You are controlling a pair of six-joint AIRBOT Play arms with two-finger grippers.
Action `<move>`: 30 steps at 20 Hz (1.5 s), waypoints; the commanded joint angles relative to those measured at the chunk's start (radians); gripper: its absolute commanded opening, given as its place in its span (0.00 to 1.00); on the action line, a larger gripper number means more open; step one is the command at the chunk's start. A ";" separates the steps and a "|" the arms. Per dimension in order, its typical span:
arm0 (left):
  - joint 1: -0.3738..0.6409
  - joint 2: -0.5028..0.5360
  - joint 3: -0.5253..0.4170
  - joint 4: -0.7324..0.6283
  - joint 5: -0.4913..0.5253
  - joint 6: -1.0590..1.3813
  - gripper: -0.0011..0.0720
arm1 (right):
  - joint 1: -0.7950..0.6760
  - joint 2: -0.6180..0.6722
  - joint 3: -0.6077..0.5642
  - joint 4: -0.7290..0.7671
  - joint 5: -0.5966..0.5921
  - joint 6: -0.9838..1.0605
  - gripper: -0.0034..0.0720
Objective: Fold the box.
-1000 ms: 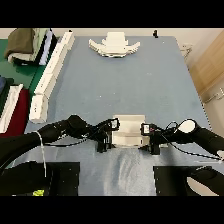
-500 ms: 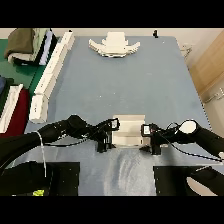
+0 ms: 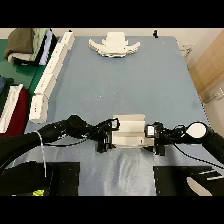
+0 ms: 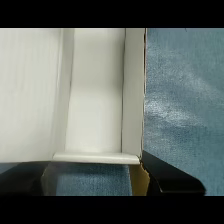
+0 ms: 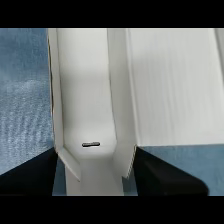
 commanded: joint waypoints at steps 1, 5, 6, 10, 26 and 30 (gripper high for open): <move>0.000 -0.001 0.001 0.000 0.000 0.000 0.65 | 0.000 0.077 0.001 -0.057 0.111 0.135 1.00; 0.000 0.000 0.001 0.000 0.000 0.000 0.65 | -0.001 0.154 0.001 -0.083 0.216 0.306 1.00; 0.000 0.000 0.001 0.000 0.000 0.000 0.65 | -0.001 0.181 0.001 -0.083 0.228 0.365 1.00; 0.000 0.000 0.001 0.000 0.001 0.000 0.65 | -0.001 0.288 0.002 -0.126 0.237 0.457 1.00; 0.000 0.000 0.001 0.000 0.000 0.000 0.65 | 0.001 0.148 0.001 0.437 0.111 1.295 1.00; 0.000 0.000 0.001 0.000 0.001 0.000 0.65 | 0.001 0.076 0.001 0.447 0.102 1.296 1.00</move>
